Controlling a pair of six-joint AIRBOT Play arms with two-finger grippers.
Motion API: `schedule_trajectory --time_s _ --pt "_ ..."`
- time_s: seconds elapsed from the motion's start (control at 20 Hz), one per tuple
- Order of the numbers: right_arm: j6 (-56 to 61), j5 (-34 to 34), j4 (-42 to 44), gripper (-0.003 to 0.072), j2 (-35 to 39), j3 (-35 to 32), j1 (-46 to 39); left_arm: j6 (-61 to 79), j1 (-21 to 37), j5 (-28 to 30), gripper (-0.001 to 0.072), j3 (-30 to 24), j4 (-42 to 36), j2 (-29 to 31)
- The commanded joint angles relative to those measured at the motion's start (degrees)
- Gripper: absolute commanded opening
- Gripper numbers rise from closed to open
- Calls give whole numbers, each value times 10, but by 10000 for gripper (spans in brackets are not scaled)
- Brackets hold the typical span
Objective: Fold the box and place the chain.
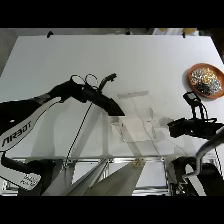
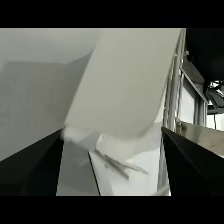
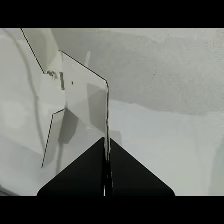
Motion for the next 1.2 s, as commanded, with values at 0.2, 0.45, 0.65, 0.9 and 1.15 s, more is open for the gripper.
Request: schedule_trajectory --time_s 0.2,0.45,0.65,0.9,1.15 --pt "0 0 0 17 0 0 0 65 -37 35 245 0 -35 -19" --pt "0 0 0 18 0 0 0 72 2 0 26 0 -30 -19" --pt "0 0 7 21 0 0 0 115 5 -13 2 0 -2 -17" --pt "0 30 26 341 1 39 0 92 -20 -4 -4 0 86 51" --pt "0 54 28 341 1 82 0 179 -73 136 -5 -96 102 175"
